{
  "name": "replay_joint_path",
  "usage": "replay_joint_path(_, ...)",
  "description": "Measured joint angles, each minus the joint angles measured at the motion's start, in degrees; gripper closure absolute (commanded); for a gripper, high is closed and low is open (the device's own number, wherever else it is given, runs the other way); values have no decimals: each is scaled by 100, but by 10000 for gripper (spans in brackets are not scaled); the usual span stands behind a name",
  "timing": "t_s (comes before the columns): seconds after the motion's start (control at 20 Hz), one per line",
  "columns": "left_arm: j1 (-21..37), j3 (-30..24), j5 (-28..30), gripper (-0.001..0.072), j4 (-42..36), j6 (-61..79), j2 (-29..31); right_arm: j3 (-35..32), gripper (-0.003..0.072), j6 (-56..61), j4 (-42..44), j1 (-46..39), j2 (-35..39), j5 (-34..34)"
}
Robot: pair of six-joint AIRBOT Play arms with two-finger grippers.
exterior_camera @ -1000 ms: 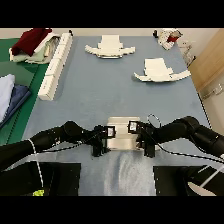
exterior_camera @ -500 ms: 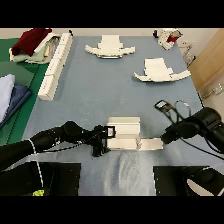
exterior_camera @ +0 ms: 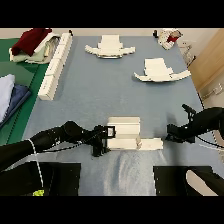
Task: Fold the box.
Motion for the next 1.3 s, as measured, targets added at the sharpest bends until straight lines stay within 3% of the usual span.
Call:
replay_joint_path(0.5, 0, 0, 0, 429, 0, 2, 0, -787, 684, -804, 1650, -254, -205, -87)
replay_joint_path(0.85, 0, 0, 0, 429, 0, 2, 0, -868, 684, -944, 2175, 472, -151, 37)
replay_joint_path(1.1, 0, 0, 2, 429, 0, 2, 0, -796, 682, -901, 2323, 643, 330, -26)
replay_joint_path(1.15, 0, 0, 2, 429, 0, 2, 0, -787, 632, -894, 2347, 656, 450, -44)
replay_joint_path(1.25, 0, 0, 2, 429, 0, 2, 0, -772, 363, -861, 2457, 678, 660, -127)
replay_joint_path(1.3, 0, 0, 2, 429, 0, 2, 0, -767, 300, -861, 2498, 706, 737, -162)
